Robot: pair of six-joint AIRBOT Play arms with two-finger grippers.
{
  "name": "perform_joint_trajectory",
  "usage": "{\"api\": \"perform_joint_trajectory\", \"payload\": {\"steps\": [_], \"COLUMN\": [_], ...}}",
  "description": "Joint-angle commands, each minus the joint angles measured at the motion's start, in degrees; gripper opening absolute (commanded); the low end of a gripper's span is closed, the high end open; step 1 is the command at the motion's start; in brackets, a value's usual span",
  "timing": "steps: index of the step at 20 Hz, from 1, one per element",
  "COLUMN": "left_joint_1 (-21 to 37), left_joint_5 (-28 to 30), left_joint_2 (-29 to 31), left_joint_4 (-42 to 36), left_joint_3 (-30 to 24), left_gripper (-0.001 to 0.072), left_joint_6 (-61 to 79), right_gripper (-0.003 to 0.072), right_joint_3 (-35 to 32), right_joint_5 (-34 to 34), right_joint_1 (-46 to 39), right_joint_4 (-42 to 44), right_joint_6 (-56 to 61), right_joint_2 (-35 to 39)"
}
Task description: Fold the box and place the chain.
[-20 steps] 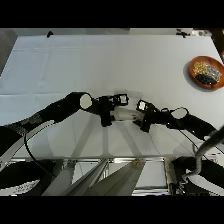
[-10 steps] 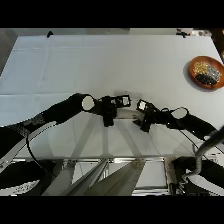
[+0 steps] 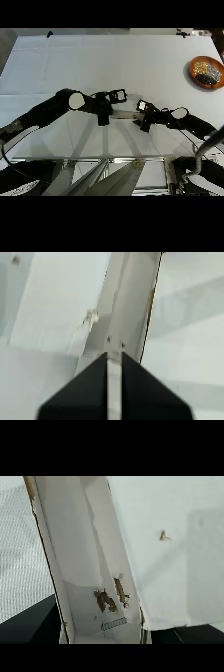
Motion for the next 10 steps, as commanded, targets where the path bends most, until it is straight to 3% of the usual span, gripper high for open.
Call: {"api": "perform_joint_trajectory", "payload": {"steps": [1, 5, 10], "left_joint_1": [4.4, 12.7, 20.4], "left_joint_5": [-9.0, -14.7, -15.2], "left_joint_2": [3.6, 3.9, 2.7], "left_joint_4": [3.6, 3.0, 3.0], "left_joint_3": [0.0, 0.0, 0.0], "left_gripper": [0.0008, 0.0007, 0.0005], "left_joint_6": [-9.8, -19.8, -33.7], "right_gripper": [0.0411, 0.0411, 0.0411], "right_joint_3": [0.0, 0.0, 0.0], "right_joint_5": [0.0, 0.0, 0.0], "right_joint_1": [0.0, 0.0, 0.0], "right_joint_4": [0.0, 0.0, 0.0], "right_joint_6": [0.0, 0.0, 0.0], "right_joint_2": [0.0, 0.0, 0.0]}}
